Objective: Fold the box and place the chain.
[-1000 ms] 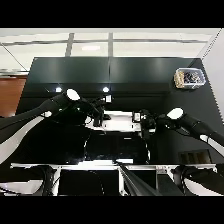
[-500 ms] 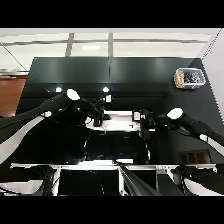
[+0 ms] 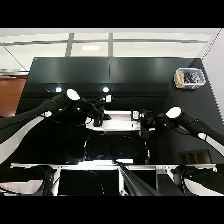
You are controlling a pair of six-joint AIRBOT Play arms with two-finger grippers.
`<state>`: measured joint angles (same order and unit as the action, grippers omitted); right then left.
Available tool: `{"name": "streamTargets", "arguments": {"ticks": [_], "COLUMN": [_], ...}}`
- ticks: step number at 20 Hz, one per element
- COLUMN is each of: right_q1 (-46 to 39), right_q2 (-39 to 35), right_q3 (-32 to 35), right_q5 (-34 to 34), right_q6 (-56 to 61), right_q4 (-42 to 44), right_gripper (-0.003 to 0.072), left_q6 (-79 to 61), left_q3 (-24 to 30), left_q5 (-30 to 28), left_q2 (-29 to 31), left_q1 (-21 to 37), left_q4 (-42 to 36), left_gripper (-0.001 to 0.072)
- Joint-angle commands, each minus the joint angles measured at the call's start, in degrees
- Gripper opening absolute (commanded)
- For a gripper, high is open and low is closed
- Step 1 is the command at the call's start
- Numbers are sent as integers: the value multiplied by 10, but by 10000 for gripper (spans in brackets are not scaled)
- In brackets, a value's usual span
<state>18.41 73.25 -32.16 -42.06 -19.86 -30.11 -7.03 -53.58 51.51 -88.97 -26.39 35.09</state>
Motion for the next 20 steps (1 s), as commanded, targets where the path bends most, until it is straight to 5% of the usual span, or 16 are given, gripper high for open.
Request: {"name": "streamTargets", "arguments": {"ticks": [1,4,6,9,10,14,17,20], "right_q1": [0,0,0,0,0,0,0,0], "right_q2": [1,1,1,1,1,1,1,1], "right_q3": [-2,-2,-2,-2,-2,-2,-2,-2], "right_q5": [1,1,0,0,0,0,0,-1], "right_q6": [6,6,6,6,6,6,6,6], "right_q4": [-3,-3,-4,-4,-4,-4,-4,-4], "right_gripper": [679,678,542,541,541,541,540,539], "left_q6": [-1,-1,-1,0,0,59,158,359], "left_q3": [0,0,0,0,-1,-1,-1,-1], "left_q5": [0,0,1,5,14,30,43,83], "left_q2": [0,0,0,0,1,31,89,153], "left_q1": [0,0,0,0,0,9,27,48], "left_q4": [0,0,0,0,0,38,131,226], "left_gripper": [25,25,25,30,63,565,643,631]}}
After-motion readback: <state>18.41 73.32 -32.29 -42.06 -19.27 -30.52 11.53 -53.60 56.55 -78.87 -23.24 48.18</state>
